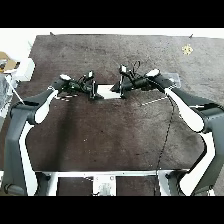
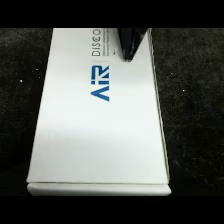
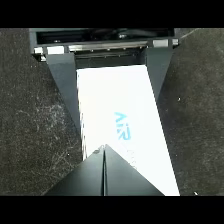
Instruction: Fold the box and place the chain.
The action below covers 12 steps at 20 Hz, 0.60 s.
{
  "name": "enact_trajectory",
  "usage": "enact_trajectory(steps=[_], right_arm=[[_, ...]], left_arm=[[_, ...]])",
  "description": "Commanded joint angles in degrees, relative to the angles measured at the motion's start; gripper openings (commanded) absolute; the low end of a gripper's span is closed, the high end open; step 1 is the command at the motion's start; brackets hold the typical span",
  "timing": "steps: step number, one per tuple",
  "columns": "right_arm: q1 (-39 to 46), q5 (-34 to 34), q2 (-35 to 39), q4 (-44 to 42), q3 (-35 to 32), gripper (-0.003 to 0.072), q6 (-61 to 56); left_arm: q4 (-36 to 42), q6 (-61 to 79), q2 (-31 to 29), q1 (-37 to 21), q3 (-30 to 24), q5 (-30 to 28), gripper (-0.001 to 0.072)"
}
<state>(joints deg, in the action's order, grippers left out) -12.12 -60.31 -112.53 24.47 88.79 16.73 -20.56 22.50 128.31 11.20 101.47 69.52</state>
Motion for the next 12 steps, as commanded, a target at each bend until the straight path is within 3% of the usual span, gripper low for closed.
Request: enact_trajectory(steps=[1, 6, 9, 12], right_arm=[[-0.1, -0.2, -1.9, 5.4, 0.0, 0.0001, -0.5], [0.4, -0.2, 0.4, 2.8, 0.0, 0.0001, -0.5], [1.4, -0.3, 6.3, -4.5, 0.0, 0.0, -0.5], [1.9, -0.2, 14.3, -5.6, -0.2, 0.0, -5.6]], left_arm=[[0.1, 0.0, 0.0, 0.0, 0.0, -0.1, 0.0349], [0.1, 0.0, 0.0, 0.0, 0.0, -0.1, 0.0349], [0.1, 0.0, 0.0, 0.0, 0.0, -0.1, 0.0349], [0.1, 0.0, 0.0, 0.0, 0.0, 0.0, 0.0349]])
